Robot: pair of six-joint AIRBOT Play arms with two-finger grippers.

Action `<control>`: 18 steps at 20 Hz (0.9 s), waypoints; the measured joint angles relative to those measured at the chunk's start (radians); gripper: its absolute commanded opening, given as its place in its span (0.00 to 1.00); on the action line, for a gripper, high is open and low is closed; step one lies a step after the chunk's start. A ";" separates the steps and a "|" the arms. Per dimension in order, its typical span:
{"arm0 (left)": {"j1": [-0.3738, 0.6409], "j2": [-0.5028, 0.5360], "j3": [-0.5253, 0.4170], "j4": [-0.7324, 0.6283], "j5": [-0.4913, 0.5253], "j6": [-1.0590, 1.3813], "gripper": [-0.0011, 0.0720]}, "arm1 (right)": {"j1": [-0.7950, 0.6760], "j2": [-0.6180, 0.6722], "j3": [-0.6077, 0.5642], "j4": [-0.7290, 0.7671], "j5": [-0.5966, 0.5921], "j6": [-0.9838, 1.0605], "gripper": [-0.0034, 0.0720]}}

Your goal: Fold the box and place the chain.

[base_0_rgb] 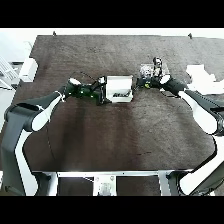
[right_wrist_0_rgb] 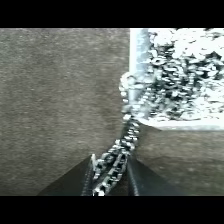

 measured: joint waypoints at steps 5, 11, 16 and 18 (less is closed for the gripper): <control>0.000 0.000 0.000 0.000 0.000 0.000 0.65 | 0.020 -0.017 0.014 -0.021 0.011 0.026 0.30; 0.000 0.000 0.000 0.000 -0.001 0.000 0.65 | 0.021 0.021 0.050 -0.052 0.050 0.061 0.38; 0.000 0.000 0.000 0.000 -0.001 0.000 0.65 | 0.031 0.079 0.069 -0.035 0.058 0.068 0.39; 0.000 0.000 0.000 0.000 -0.001 0.000 0.65 | 0.031 0.090 0.071 -0.031 0.095 0.101 0.37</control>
